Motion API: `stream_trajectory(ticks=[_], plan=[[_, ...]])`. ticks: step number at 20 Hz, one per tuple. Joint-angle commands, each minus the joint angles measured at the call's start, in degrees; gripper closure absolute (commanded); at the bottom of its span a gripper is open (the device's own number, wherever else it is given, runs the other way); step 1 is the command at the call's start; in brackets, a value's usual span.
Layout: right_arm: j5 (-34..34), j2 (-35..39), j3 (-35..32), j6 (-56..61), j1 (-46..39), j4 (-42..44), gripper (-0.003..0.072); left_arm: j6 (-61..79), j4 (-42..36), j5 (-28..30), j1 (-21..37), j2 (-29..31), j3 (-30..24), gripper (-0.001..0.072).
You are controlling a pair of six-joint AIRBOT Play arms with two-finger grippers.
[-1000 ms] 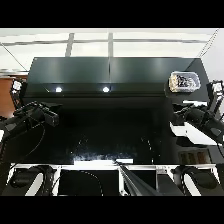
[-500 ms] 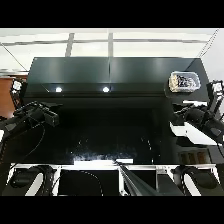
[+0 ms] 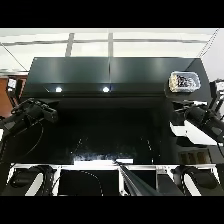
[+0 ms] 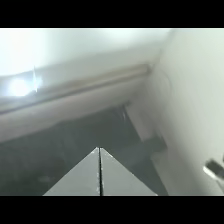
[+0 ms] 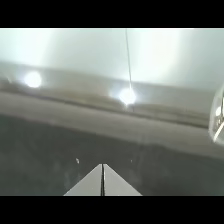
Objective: Fold the box and place the chain.
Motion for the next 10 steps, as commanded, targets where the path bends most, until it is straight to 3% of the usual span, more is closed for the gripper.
stream_trajectory(ticks=[1,4,5,6,8,9,10], plan=[[-9.4,-0.8,-0.1,0.0,0.0,1.0,0.0668,-0.2,-1.6,6.7,0.0,-1.3,0.0,0.068],[-27.7,-6.8,0.2,3.3,-3.7,0.3,0.0668,-0.2,-6.1,9.7,0.0,-4.4,0.0,0.0679],[-29.5,-10.3,1.6,6.2,-7.2,1.5,0.0667,-0.2,-7.7,11.0,0.0,-5.6,0.0,0.0679],[-27.6,-14.3,4.1,7.5,-11.0,2.3,0.0667,-0.2,-9.2,11.9,0.0,-6.5,0.0,0.068],[-17.6,-24.0,12.3,7.5,-20.0,1.1,0.0667,-0.2,-12.5,12.6,0.0,-8.5,0.0,0.0674],[-11.8,-28.5,16.7,7.6,-24.5,0.2,0.0656,-0.2,-13.3,12.4,-0.1,-9.5,0.0,0.0539],[-5.4,-33.0,21.1,8.5,-29.1,-1.2,0.058,-0.3,-13.6,12.5,-0.2,-10.4,0.0,0.0164]])
